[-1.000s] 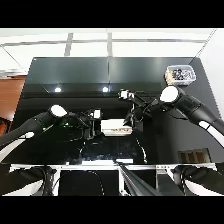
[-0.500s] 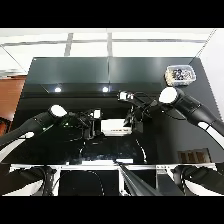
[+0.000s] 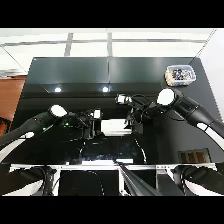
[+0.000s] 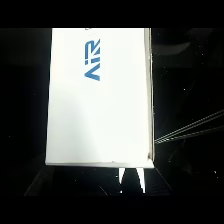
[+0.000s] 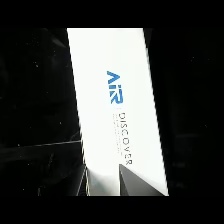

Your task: Fold the box and place the chain.

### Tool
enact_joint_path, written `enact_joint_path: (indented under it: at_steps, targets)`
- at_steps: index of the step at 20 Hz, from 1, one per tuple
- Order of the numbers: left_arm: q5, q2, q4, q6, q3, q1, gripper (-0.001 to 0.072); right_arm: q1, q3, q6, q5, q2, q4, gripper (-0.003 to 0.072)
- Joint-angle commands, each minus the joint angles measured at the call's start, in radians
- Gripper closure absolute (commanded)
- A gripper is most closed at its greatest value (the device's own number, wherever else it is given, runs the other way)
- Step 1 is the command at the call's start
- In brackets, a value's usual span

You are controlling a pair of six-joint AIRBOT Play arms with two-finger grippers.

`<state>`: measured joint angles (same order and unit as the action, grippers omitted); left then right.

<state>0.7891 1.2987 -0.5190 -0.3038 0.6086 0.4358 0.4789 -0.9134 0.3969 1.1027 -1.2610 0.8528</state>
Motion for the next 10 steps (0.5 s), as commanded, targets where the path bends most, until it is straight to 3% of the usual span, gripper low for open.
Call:
enact_joint_path:
  at_steps: [1,10]
  targets:
    - [0.001,0.001,0.0,0.001,0.001,0.001,0.0379,0.001,0.0,0.0,0.001,0.0,-0.002,0.0433]
    - [0.001,0.001,0.0,0.0,0.001,0.001,0.0379,0.001,0.0,0.0,0.039,0.003,-0.002,0.0435]
